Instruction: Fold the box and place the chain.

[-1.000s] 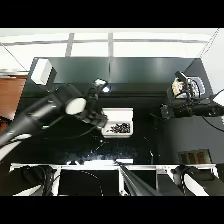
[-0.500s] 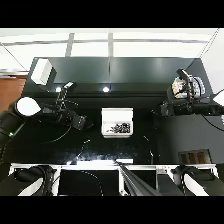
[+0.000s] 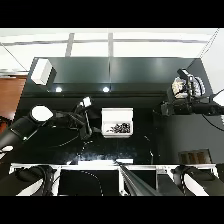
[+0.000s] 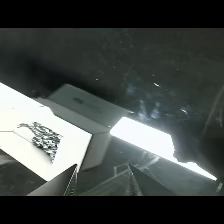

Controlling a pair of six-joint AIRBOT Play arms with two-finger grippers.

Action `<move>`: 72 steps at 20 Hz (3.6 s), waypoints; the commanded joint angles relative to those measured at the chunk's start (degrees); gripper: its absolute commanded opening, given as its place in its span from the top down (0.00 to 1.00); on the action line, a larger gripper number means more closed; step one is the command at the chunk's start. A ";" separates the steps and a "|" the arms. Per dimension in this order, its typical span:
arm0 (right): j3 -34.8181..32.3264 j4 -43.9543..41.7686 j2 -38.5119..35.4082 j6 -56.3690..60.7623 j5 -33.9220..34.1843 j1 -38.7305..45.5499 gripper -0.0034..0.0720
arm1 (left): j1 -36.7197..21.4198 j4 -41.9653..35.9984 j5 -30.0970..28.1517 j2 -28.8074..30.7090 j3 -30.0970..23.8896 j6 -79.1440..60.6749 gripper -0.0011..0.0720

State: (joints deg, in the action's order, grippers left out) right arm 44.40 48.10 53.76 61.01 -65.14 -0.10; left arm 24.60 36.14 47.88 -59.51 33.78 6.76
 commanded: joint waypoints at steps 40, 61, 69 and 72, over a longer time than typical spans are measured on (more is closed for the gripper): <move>0.04 1.53 -0.04 1.11 0.98 0.00 0.45 | 3.32 -5.27 -2.43 -17.40 4.70 -20.13 0.02; 3.21 -21.16 17.22 -19.43 10.80 -10.43 0.00 | 6.14 -5.07 -2.49 -18.97 4.79 -20.28 0.41; 3.21 -8.59 14.71 -40.98 -4.00 -12.66 0.01 | 6.14 -5.07 -2.47 -18.97 4.79 -20.28 0.41; 1.68 -4.15 14.71 -41.59 -3.41 -16.13 0.01 | 6.14 -5.05 -2.47 -18.97 4.79 -20.28 0.41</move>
State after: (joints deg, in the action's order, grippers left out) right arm 46.92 38.89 68.84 21.91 -67.31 -13.87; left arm 30.72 31.07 45.41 -78.43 38.57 -13.52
